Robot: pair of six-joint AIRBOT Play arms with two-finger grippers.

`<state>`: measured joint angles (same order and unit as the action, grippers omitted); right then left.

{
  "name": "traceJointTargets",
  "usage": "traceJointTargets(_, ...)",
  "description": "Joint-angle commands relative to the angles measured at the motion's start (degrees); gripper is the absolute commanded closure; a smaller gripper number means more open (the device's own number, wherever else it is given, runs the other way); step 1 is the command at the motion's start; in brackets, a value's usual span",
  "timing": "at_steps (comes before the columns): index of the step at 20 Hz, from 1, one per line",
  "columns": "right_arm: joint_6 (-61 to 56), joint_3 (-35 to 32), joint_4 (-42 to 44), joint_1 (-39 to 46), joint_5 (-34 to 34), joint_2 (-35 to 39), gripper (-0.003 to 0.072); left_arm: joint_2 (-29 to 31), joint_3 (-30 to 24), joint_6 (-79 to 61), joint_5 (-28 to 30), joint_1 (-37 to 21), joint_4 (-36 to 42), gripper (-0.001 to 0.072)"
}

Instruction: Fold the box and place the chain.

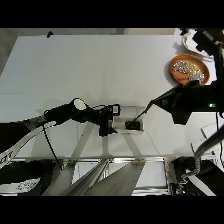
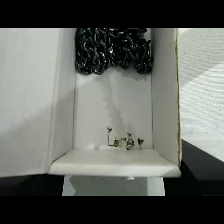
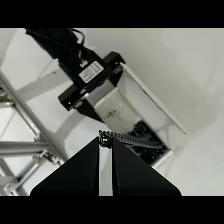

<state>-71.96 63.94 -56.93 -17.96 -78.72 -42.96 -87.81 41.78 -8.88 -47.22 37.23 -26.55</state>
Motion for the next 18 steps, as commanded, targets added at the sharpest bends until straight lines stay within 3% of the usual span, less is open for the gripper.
traceJointTargets(1, 0.59, -6.6, 0.28, -2.82, 7.54, -0.09, 0.0663, 0.04, 0.0, -0.02, 0.04, 0.0, -0.02, 0.0435)
traceJointTargets(6, 2.08, -19.74, 0.26, -5.22, 20.5, -4.22, 0.0665, 0.04, 0.0, 0.0, -0.02, 0.0, -0.02, 0.0435)
traceJointTargets(11, 2.6, -24.3, 0.15, -9.57, 24.48, -12.81, 0.0659, 0.04, 0.0, -0.02, 0.02, 0.0, -0.02, 0.0435)
traceJointTargets(13, 3.06, -24.3, 0.17, -10.56, 24.41, -15.56, 0.0575, 0.04, 0.0, 0.0, 0.02, 0.0, -0.02, 0.0435)
traceJointTargets(15, 3.06, -24.3, 0.26, -10.64, 24.35, -16.5, 0.0548, 0.04, 0.0, 0.0, 0.0, 0.0, -0.02, 0.0435)
traceJointTargets(18, 3.04, -23.63, 1.03, -10.6, 23.39, -15.63, 0.0338, 0.04, 0.0, 0.0, -0.02, 0.0, -0.02, 0.0435)
